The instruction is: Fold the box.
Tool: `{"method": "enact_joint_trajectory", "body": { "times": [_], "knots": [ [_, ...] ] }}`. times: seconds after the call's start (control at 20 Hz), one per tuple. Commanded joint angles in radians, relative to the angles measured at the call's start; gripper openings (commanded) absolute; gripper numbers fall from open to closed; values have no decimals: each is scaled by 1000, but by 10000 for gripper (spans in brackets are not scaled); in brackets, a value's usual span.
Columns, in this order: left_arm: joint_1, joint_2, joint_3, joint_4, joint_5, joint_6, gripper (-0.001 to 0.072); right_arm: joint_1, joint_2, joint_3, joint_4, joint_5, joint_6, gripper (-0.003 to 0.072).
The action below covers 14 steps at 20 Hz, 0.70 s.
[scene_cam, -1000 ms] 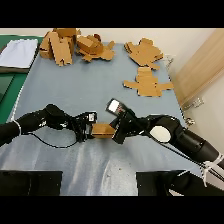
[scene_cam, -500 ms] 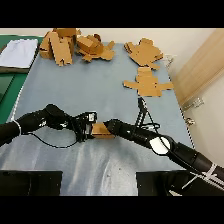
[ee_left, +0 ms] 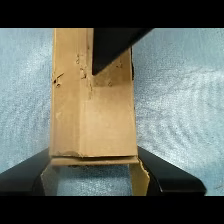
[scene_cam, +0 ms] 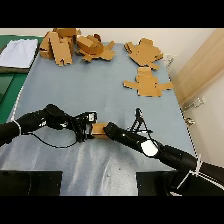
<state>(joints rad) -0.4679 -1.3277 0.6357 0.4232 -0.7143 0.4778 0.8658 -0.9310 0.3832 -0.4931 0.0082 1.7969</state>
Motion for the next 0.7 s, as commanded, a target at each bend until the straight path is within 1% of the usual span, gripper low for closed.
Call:
{"method": "enact_joint_trajectory", "body": {
  "times": [0.0, 0.4, 0.65],
  "knots": [
    [0, 0, 1, 0, 1, 0, 407, 3, -16, -2, 8, 9, 2, 0],
    [0, 0, 1, 0, 1, 0, 407, 3, -18, -3, -27, 21, 1, 0],
    [0, 0, 1, 0, 1, 0, 407, 7, -47, -2, -31, 40, 2, 0]
  ]
}}
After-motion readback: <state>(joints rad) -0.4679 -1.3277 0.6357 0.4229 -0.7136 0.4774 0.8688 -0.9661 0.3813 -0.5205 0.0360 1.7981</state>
